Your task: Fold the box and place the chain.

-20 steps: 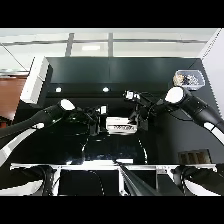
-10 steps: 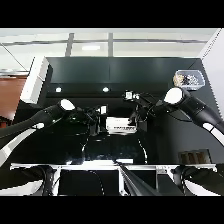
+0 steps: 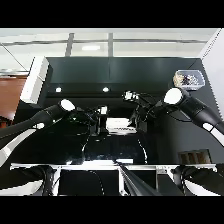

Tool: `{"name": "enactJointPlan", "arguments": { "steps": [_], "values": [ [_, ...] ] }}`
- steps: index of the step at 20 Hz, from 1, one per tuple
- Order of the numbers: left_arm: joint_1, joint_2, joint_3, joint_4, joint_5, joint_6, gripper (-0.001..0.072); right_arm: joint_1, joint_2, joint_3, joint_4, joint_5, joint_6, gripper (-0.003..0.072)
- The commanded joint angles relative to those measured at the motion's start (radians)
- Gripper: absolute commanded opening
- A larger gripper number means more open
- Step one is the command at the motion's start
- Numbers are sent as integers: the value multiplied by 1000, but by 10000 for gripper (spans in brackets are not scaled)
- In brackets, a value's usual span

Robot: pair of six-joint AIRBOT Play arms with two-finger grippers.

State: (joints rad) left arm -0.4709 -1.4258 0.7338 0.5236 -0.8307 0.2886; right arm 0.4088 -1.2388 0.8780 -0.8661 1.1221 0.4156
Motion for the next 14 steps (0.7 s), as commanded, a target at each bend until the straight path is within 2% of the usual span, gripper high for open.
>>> {"name": "enactJointPlan", "arguments": {
  "steps": [1,11,14],
  "values": [
    [0,-1,0,0,0,-2,390,1,0,0,-6,2,8,276],
    [0,-1,0,0,0,-2,390,1,0,-2,-7,13,14,275],
    [0,-1,0,0,0,-2,391,1,0,-38,-6,-35,14,274]
  ]
}}
